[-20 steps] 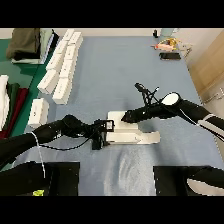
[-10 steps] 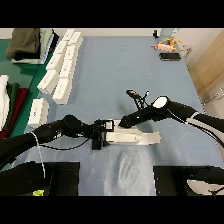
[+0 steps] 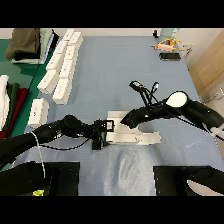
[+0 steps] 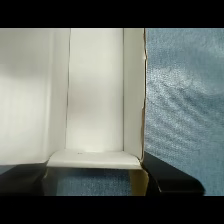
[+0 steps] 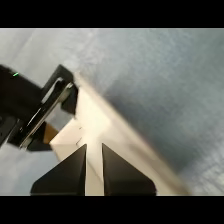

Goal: Fold the box.

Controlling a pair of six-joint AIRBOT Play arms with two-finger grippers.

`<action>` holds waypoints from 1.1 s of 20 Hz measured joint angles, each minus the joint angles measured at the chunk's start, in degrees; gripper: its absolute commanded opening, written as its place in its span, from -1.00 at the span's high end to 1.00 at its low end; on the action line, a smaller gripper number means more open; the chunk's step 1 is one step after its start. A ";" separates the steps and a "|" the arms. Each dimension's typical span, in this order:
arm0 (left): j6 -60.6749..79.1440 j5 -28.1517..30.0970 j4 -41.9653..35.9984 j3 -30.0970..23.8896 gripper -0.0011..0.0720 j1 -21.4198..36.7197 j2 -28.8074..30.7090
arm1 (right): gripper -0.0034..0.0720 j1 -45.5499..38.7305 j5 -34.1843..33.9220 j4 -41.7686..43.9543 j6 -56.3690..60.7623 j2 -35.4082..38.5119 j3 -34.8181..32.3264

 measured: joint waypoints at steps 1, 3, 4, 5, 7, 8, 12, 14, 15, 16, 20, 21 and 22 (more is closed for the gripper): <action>0.00 0.00 -0.02 0.00 -0.30 0.00 0.00 | 0.48 0.00 2.38 -1.55 -0.46 2.97 -0.24; 0.00 -0.02 0.00 0.00 -0.30 0.00 0.00 | 0.43 0.02 8.00 -4.04 -1.46 8.59 -1.55; 0.00 0.00 0.00 0.00 -0.30 0.00 0.00 | 0.09 0.02 10.23 -4.98 -1.81 11.26 -2.56; -0.02 -0.04 -0.02 0.00 -0.30 0.00 0.00 | -0.20 0.02 12.39 -6.29 -2.05 14.08 -3.82; -0.02 -0.02 0.00 0.00 -0.30 0.00 0.00 | -0.52 0.02 14.95 -10.27 -2.62 18.62 -6.69; -0.02 -0.02 0.00 0.00 -0.30 0.00 0.00 | -0.54 0.02 15.69 -12.44 -3.45 20.37 -8.20; -0.02 -0.02 0.00 0.00 -0.30 0.00 0.00 | -0.69 0.02 12.98 -20.02 -11.34 23.28 -13.11; 0.00 -0.02 0.00 0.00 -0.30 0.00 0.00 | -0.69 0.02 8.68 -22.23 -17.22 23.08 -15.17; 0.00 -0.04 0.00 0.00 -0.30 0.00 0.00 | -0.69 0.02 6.34 -22.73 -20.11 22.58 -16.02; 0.00 -0.04 0.00 0.00 -0.30 0.00 0.00 | -0.69 0.02 4.17 -22.91 -23.06 21.81 -16.68; 0.00 -0.04 0.00 0.00 -0.30 0.00 0.00 | -0.67 0.02 -3.54 -21.62 -32.92 16.70 -17.97; 0.00 -0.04 0.00 0.00 -0.30 0.00 0.00 | -0.66 0.02 -5.11 -20.90 -34.91 15.30 -18.12; -0.02 -0.04 0.00 0.00 -0.30 0.00 0.00 | -0.66 0.02 -6.43 -19.91 -36.65 14.08 -18.21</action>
